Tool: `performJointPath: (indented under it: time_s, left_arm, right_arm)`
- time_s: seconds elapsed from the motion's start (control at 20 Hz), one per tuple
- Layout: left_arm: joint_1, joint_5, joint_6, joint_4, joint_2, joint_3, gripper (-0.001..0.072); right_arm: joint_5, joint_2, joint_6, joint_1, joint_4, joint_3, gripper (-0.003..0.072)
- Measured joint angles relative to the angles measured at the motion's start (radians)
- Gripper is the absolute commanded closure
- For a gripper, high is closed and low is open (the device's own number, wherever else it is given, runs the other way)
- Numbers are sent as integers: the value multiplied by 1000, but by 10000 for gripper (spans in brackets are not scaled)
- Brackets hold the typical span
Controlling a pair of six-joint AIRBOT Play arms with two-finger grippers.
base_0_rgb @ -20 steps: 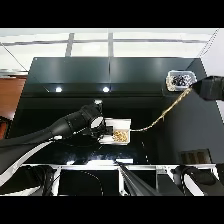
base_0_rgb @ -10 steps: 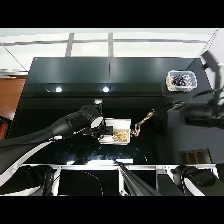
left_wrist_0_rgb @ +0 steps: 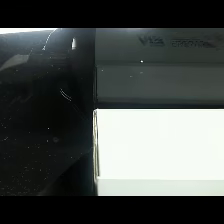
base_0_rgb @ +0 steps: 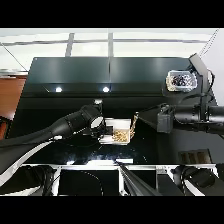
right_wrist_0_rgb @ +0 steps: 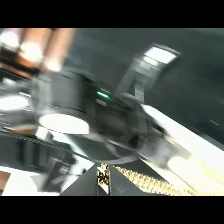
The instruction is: Fold the box and place the chain.
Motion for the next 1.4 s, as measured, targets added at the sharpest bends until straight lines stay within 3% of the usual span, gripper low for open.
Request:
performJointPath:
  time_s: [0.35,0.5,0.75,0.95,1.2,1.25,1.3,1.35,1.4]
  left_arm:
    - [0,-1,0,0,0,0,679]
    - [0,-1,0,0,0,0,679]
    - [0,1,0,0,0,0,679]
    - [0,0,-1,0,0,0,678]
    - [0,0,-1,-1,0,0,678]
    - [0,0,-1,-1,0,0,678]
    - [0,0,-1,-1,0,0,678]
    - [0,1,-1,-1,0,0,679]
    - [0,1,-1,-1,0,0,679]
  right_arm:
    - [-111,0,-148,4,317,-2,674]
    - [-130,-2,-201,4,384,-2,674]
    - [-113,-45,-158,4,222,-31,674]
    - [-101,-102,-117,16,101,-130,673]
    - [-179,-196,-129,90,7,-238,653]
    - [-195,-213,-129,98,-13,-248,607]
    - [-211,-229,-129,104,-25,-254,258]
    - [-229,-240,-130,108,-37,-259,82]
    - [-228,-249,-137,110,-48,-261,82]
